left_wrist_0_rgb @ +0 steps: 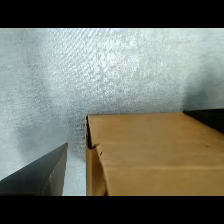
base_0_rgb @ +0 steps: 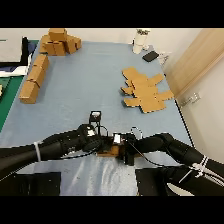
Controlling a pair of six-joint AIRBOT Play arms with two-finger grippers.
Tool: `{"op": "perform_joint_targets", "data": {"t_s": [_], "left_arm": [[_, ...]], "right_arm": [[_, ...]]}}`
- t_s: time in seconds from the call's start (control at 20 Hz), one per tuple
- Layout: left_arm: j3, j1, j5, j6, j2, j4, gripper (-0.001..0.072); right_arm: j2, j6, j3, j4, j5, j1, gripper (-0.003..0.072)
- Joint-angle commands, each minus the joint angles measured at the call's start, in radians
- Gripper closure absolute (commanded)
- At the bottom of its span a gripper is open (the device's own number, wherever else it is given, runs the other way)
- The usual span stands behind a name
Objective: Fold the box.
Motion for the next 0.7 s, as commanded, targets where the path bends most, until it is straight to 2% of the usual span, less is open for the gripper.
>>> {"op": "perform_joint_targets", "data": {"t_s": [0.0,0.25,0.3,0.35,0.4,0.5,0.55,0.65], "left_arm": [[0.079,-0.022,-0.076,-0.025,-0.078,0.053,0.0179],[0.096,-0.041,-0.143,-0.069,-0.107,0.048,0.0189],[0.096,-0.042,-0.154,-0.070,-0.107,0.047,0.0215],[0.096,-0.042,-0.168,-0.069,-0.107,0.046,0.0431],[0.096,-0.042,-0.174,-0.069,-0.107,0.045,0.0587],[0.096,-0.042,-0.174,-0.069,-0.107,0.044,0.0633],[0.096,-0.042,-0.174,-0.069,-0.107,0.043,0.0692],[0.096,-0.042,-0.166,-0.068,-0.107,0.026,0.0692]], "right_arm": [[0.001,0.000,0.000,0.000,0.000,0.001,0.0194],[0.001,0.000,0.000,0.000,0.000,0.001,0.0193],[0.001,0.000,0.000,0.000,0.000,0.001,0.0193],[0.001,0.000,0.000,0.000,0.000,0.001,0.0193],[0.001,0.000,0.000,0.000,0.000,0.001,0.0194],[0.001,0.000,0.000,0.000,0.000,0.001,0.0193],[0.001,0.000,0.000,0.000,0.000,0.001,0.0193],[0.001,0.000,0.000,0.000,0.000,0.001,0.0193]]}}
